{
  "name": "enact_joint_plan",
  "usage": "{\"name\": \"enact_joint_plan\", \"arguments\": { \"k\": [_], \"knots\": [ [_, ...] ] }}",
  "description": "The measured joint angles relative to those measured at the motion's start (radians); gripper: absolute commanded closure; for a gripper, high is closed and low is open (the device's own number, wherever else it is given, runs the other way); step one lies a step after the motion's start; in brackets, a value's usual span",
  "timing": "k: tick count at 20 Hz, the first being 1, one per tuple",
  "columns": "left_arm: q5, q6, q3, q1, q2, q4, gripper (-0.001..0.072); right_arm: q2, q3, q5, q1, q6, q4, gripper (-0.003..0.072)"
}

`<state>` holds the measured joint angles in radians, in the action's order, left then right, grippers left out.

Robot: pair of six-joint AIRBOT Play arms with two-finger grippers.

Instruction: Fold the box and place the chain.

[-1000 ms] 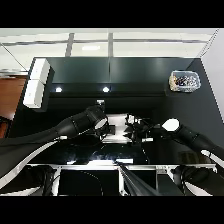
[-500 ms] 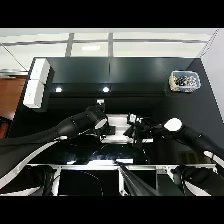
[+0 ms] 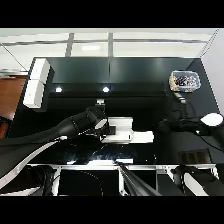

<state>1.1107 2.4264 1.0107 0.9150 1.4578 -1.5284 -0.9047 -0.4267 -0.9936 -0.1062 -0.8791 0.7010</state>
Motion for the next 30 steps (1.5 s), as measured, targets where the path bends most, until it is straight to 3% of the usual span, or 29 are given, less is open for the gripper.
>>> {"name": "enact_joint_plan", "arguments": {
  "k": [3, 6, 11, 16, 17, 18, 19, 25, 30],
  "knots": [
    [0.000, 0.001, 0.000, 0.000, 0.000, 0.000, 0.0681, -0.042, 0.024, -0.054, -0.143, -0.197, 0.026, 0.0675],
    [0.000, 0.003, 0.000, 0.000, 0.000, 0.000, 0.0681, -0.120, 0.034, -0.137, -0.171, -0.282, 0.043, 0.0675],
    [-0.002, 0.003, 0.000, 0.000, 0.002, 0.000, 0.0681, -0.226, 0.038, -0.168, -0.055, -0.327, 0.057, 0.0675],
    [-0.003, 0.002, 0.000, 0.000, 0.003, 0.000, 0.0681, -0.265, 0.039, -0.135, 0.075, -0.250, -0.068, 0.0668],
    [-0.003, 0.000, 0.000, 0.000, 0.003, 0.000, 0.0681, -0.268, 0.039, -0.140, 0.087, -0.213, -0.108, 0.0552],
    [-0.003, 0.000, 0.000, 0.000, 0.003, 0.000, 0.0681, -0.269, 0.037, -0.155, 0.097, -0.167, -0.148, 0.0334],
    [-0.003, 0.000, 0.000, 0.000, 0.003, 0.000, 0.0681, -0.271, 0.033, -0.175, 0.104, -0.127, -0.184, 0.0187],
    [-0.003, 0.001, 0.000, 0.000, 0.003, 0.000, 0.0681, -0.274, 0.003, -0.253, 0.119, -0.030, -0.262, 0.0177],
    [-0.003, 0.003, 0.000, 0.000, 0.004, 0.000, 0.0681, -0.274, -0.026, -0.211, 0.192, -0.060, -0.275, 0.0181]
  ]
}}
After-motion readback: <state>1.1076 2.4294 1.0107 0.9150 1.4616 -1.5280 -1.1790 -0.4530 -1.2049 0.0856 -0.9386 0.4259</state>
